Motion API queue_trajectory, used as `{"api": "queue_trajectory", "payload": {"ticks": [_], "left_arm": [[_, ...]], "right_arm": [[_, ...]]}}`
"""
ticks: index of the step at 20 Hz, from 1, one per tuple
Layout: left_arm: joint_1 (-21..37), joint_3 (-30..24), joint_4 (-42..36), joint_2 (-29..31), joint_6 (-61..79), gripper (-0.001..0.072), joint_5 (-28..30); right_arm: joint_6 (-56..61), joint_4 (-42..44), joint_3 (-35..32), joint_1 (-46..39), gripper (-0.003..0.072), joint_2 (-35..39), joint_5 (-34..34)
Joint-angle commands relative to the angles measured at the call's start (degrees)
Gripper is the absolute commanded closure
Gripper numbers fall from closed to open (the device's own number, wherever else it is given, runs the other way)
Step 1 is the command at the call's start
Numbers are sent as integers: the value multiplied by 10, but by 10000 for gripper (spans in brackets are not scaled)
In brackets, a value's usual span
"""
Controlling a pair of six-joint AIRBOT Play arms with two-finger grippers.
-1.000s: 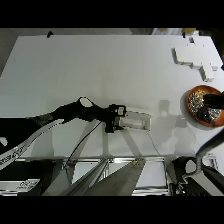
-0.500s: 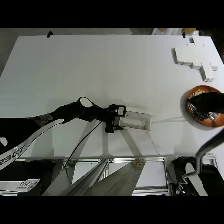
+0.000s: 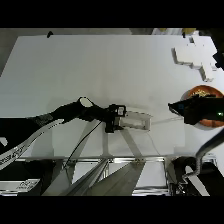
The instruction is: Fold the box and place the chain.
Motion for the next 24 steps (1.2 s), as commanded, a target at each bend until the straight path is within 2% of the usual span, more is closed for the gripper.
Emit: {"api": "queue_trajectory", "payload": {"ticks": [1, 3, 8, 15, 20, 24], "left_arm": [[0, 0, 0, 0, 0, 320, 0], [0, 0, 0, 0, 0, 320, 0], [0, 0, 0, 0, 0, 320, 0], [0, 0, 0, 0, 0, 320, 0], [0, 0, 0, 0, 0, 320, 0], [0, 0, 0, 0, 0, 320, 0]], "right_arm": [[1, 27, -4, 47, 674, 1, -12], [1, 53, -18, 74, 674, 0, -30], [3, 56, -52, 131, 674, -7, -58], [10, 53, -92, 136, 674, -33, -137], [-6, 52, -107, 166, 673, -106, -198], [2, 0, -107, 198, 673, -175, -229]]}}
